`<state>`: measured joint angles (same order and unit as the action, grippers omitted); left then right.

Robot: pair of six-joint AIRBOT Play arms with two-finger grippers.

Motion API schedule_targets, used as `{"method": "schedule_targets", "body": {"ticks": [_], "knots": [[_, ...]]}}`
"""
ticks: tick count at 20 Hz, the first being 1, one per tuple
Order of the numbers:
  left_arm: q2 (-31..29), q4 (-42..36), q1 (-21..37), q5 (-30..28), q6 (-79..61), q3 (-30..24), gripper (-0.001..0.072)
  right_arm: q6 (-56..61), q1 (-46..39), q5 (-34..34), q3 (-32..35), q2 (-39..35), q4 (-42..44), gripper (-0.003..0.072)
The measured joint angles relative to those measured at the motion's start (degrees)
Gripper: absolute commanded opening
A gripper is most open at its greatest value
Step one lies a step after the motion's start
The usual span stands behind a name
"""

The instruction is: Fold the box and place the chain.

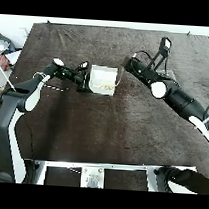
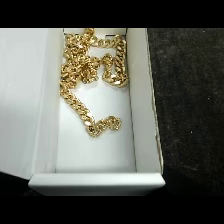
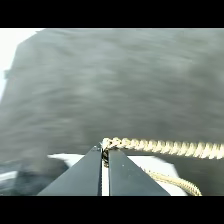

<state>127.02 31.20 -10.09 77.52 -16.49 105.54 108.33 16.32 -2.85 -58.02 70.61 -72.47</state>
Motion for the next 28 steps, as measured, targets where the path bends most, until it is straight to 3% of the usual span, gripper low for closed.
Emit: {"method": "schedule_targets", "body": {"ticks": [6, 15, 16, 17, 18, 19, 22, 23, 24, 28], "knots": [[0.0, 0.0, 0.0, 0.0, 0.0, 0.0, 0.0274, -0.4, 8.2, 3.8, -2.6, 0.0, 0.0, -0.0018], [0.0, 0.0, 0.0, 0.0, 0.0, 0.0, 0.0274, -0.6, 10.6, 4.3, -3.5, 9.3, 0.2, -0.0017], [0.0, 0.0, 0.0, 0.0, 0.0, 0.0, 0.0274, -0.6, 10.5, 4.1, -3.5, 10.5, 0.2, 0.0006], [0.0, 0.0, 0.0, 0.0, 0.0, 0.0, 0.0274, -0.6, 10.1, 3.8, -3.5, 11.6, 0.2, 0.0200], [0.0, 0.0, 0.0, 0.0, 0.0, 0.0, 0.0274, -0.6, 9.4, 3.2, -3.5, 12.5, 0.3, 0.0339], [0.0, 0.0, 0.0, 0.0, 0.0, 0.0, 0.0274, -0.6, 8.5, 2.3, -3.5, 13.1, 0.2, 0.0264], [0.0, 0.0, 0.0, 0.0, 0.0, 0.0, 0.0274, -0.6, 4.3, -4.2, -3.3, 12.9, -2.3, 0.0255], [0.0, 0.0, 0.0, 0.0, 0.0, 0.0, 0.0274, -0.6, 2.3, -6.7, -2.6, 11.9, -3.5, 0.0256], [0.0, 0.0, 0.0, 0.0, 0.0, 0.0, 0.0274, -0.6, 0.4, -8.6, -1.5, 10.6, -4.6, 0.0332], [0.0, 0.0, 0.0, 0.0, 0.0, 0.0, 0.0274, 0.8, -10.0, -12.9, 6.5, 4.9, -7.1, 0.0344]]}}
